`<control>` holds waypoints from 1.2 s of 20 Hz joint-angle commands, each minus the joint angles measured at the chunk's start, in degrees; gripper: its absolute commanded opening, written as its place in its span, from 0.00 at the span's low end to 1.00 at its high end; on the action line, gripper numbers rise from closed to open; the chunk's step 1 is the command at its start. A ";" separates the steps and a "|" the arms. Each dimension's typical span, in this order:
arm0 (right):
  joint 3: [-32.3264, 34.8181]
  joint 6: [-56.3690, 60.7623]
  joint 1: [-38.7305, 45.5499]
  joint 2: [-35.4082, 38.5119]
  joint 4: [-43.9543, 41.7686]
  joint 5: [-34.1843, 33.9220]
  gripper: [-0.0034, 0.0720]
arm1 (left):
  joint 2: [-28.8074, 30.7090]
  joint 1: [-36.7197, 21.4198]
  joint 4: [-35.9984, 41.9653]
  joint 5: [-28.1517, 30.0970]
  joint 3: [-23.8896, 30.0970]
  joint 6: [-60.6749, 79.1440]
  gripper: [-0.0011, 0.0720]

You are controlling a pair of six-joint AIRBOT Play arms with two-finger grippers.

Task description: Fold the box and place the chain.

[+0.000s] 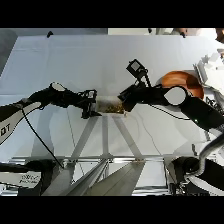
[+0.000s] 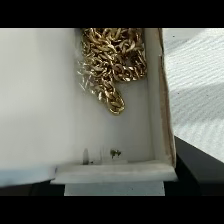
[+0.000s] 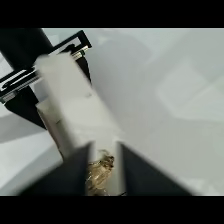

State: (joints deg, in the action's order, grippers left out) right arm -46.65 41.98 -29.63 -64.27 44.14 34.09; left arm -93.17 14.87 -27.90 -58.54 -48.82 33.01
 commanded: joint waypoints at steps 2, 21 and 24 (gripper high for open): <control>-0.24 0.00 -0.04 0.09 3.04 6.21 0.59 | 0.02 0.00 0.00 0.02 0.00 0.02 0.39; 9.18 -15.21 2.71 -7.74 12.31 -0.07 0.43 | 0.02 0.00 0.00 0.02 0.00 0.02 0.39; 9.18 -22.93 2.71 -9.46 9.35 -0.07 0.44 | 0.02 0.00 0.00 0.02 0.00 0.02 0.39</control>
State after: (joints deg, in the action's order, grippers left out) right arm -37.56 26.15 -26.94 -71.88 55.83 35.31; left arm -93.17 14.87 -27.88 -58.54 -48.82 33.01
